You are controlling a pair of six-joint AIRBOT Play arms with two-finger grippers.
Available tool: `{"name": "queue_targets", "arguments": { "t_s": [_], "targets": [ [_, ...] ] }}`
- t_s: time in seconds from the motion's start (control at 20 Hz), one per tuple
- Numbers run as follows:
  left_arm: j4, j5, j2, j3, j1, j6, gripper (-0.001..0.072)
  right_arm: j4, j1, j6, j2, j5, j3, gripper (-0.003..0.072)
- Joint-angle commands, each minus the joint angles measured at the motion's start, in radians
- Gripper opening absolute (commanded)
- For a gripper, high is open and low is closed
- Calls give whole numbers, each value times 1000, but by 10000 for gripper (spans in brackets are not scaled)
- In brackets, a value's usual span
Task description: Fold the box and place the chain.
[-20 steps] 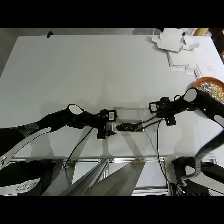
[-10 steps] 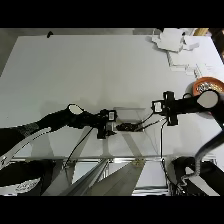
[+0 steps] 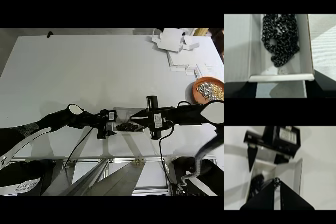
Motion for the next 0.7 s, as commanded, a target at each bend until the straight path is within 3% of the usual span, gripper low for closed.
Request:
{"name": "queue_targets", "arguments": {
  "t_s": [0.0,0.2,0.3,0.4,0.65],
  "targets": [
    [0,0,0,0,0,0,334,71,84,2,-37,-98,-1,21],
    [0,0,0,0,0,0,334,51,102,3,-177,-98,-4,22],
    [0,0,0,0,0,0,334,24,101,3,-233,-100,-4,107],
    [0,0,0,0,0,0,334,-42,76,46,-232,-92,-2,123],
    [0,0,0,0,0,0,334,-267,-166,68,-111,158,14,135]
  ]
}}
